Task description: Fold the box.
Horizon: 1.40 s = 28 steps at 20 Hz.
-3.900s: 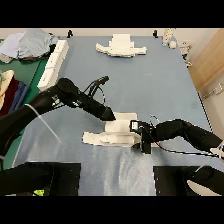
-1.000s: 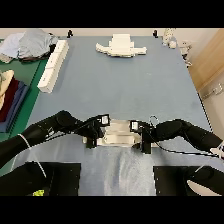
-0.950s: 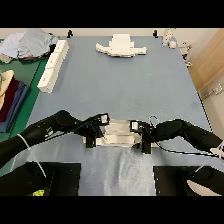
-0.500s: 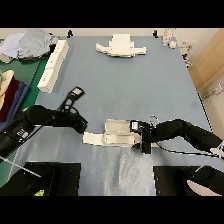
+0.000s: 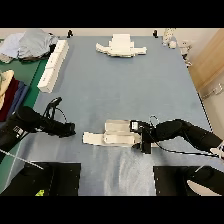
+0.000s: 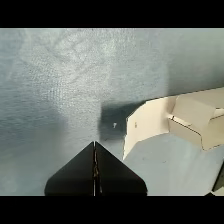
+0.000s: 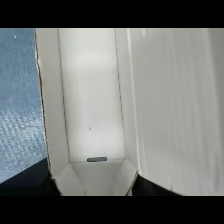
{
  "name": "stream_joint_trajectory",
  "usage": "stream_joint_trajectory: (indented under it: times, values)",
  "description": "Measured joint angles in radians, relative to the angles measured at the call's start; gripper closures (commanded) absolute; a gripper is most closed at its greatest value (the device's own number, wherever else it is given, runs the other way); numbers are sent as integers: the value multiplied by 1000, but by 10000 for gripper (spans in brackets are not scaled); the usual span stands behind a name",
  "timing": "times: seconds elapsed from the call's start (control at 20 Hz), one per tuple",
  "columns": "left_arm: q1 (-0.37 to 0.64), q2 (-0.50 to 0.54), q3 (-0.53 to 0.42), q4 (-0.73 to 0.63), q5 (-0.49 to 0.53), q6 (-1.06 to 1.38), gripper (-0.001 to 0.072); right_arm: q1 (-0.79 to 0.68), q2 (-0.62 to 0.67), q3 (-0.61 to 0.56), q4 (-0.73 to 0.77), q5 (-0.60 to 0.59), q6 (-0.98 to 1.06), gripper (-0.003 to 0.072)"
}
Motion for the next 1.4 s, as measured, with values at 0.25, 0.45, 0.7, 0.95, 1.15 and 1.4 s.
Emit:
stream_joint_trajectory:
  times: [0.25,0.45,0.7,0.95,1.15,1.4]
  values:
    - [-103,-48,-84,-138,95,30,698,0,0,0,0,0,0,192]
    - [-217,-96,-103,-225,184,47,698,0,0,0,0,0,0,192]
    - [-307,-116,-98,-366,232,114,697,0,0,0,0,0,0,192]
    - [-326,-121,-43,-406,196,135,695,0,0,0,0,0,0,192]
    - [-330,-121,-3,-420,145,135,587,0,0,0,0,0,0,192]
    - [-331,-121,11,-425,95,120,296,0,0,0,0,0,0,192]
